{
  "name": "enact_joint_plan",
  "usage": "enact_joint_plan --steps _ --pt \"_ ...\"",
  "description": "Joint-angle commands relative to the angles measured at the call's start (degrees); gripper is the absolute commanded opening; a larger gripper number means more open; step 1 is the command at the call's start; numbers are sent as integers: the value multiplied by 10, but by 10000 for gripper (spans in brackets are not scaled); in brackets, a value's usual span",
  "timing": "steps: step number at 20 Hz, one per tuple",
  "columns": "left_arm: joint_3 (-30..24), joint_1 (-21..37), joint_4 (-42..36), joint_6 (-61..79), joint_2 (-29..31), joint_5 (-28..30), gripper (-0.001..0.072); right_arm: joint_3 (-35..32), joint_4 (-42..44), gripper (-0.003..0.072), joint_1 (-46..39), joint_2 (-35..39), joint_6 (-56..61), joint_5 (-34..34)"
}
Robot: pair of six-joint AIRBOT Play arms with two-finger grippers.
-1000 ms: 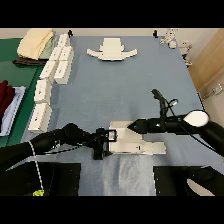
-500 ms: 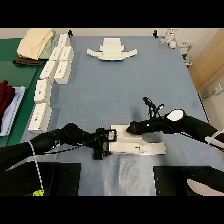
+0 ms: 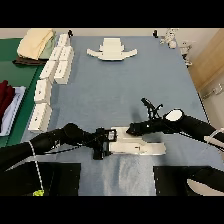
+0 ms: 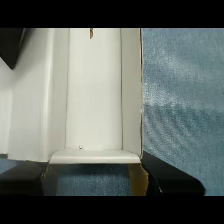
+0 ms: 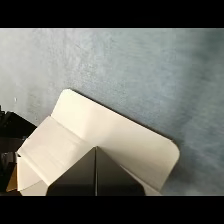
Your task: Fold the box.
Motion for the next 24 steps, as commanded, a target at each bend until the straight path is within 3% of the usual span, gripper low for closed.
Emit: enact_joint_plan --steps 1,6,14,15,16,17,18,20,22,24 --pt "0 0 0 0 0 0 528 13 2 -1 0 29 -18 15" --pt "0 0 0 0 0 0 528 29 -16 -1 0 158 -32 34" --pt "0 0 0 0 0 0 528 4 -207 2 0 330 -61 278" --pt "0 0 0 0 0 0 528 -9 -230 85 0 343 -72 294" --pt "0 0 0 0 0 0 528 -21 -246 350 0 354 -104 294" --pt "0 0 0 0 0 0 528 -33 -266 512 0 363 -147 287" --pt "0 0 0 0 0 0 528 -41 -285 583 0 369 -180 275" --pt "0 0 0 0 0 0 528 -50 -327 593 0 372 -247 243" --pt "0 0 0 0 0 0 528 -53 -362 702 0 371 -304 216" --pt "0 0 0 0 0 0 528 -61 -362 712 0 369 -341 194"
